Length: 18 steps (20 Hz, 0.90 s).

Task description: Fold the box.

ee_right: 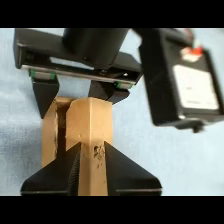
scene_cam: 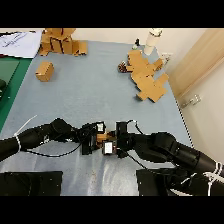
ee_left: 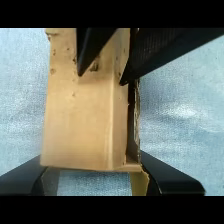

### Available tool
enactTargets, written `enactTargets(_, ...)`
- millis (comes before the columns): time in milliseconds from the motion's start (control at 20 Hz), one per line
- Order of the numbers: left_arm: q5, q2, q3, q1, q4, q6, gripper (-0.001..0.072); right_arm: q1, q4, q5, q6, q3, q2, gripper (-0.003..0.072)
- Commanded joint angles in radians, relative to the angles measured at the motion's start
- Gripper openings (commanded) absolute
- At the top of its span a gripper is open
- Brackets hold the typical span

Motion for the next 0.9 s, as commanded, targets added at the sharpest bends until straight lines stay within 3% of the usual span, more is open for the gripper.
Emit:
enactTargets(0,0.000,0.001,0.000,0.000,0.000,0.000,0.0366,0.000,0.004,-0.010,0.000,0.000,-0.026,0.0222)
enactTargets(400,0.000,0.001,0.000,0.000,0.000,0.000,0.0366,0.036,0.021,-0.056,0.003,0.000,-0.007,0.0232)
enactTargets(550,0.000,0.001,0.000,0.000,0.000,0.000,0.0366,0.035,0.014,-0.123,0.140,0.000,0.068,0.0232)
enactTargets(700,0.000,0.001,0.000,0.000,0.000,0.000,0.0366,0.016,0.028,-0.142,0.690,0.002,0.188,0.0226)
enactTargets(800,0.000,0.001,0.000,0.000,0.000,0.000,0.0366,0.016,0.045,-0.236,1.294,-0.008,0.240,0.0002)
enactTargets(850,0.000,0.001,0.000,0.000,0.000,0.000,0.0366,0.016,0.047,-0.289,1.487,-0.027,0.247,0.0002)
